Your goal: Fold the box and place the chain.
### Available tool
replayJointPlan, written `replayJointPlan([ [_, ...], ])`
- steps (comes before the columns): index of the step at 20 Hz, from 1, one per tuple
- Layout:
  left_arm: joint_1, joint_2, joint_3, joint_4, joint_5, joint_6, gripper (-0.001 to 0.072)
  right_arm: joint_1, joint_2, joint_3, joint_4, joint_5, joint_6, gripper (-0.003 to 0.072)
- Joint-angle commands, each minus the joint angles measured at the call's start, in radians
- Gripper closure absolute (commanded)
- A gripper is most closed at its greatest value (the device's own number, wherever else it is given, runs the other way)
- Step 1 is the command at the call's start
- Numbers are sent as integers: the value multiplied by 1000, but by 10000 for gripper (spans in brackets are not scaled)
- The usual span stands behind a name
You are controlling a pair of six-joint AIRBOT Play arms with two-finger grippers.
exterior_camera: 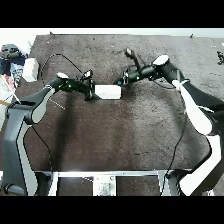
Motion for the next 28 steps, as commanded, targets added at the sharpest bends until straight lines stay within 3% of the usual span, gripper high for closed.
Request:
replayJointPlan([
  [1,1,0,0,1,0,2,315,-2,187,-72,53,-29,71,676],
  [4,1,0,0,1,0,2,315,-7,410,-288,52,-230,118,675],
  [7,1,0,0,1,0,2,315,-16,679,-590,52,-591,154,674],
  [10,1,0,0,1,0,2,315,-62,951,-880,51,-780,184,674],
  [14,1,0,0,1,0,2,315,-140,1298,-1240,52,-943,198,673],
  [17,1,0,0,1,16,5,315,-169,1507,-1431,52,-961,198,673],
  [21,1,0,0,-1,16,5,315,-169,1695,-1584,52,-1059,198,672],
  [24,1,0,0,-1,0,3,316,-169,1724,-1609,52,-1077,198,672],
  [25,1,1,0,-11,-9,-23,405,-169,1724,-1609,52,-1077,198,672],
  [26,7,8,2,-19,-24,-63,703,-169,1724,-1609,52,-1077,198,672],
  [28,25,40,2,-37,-32,-77,697,-169,1724,-1609,53,-1077,198,672],
])
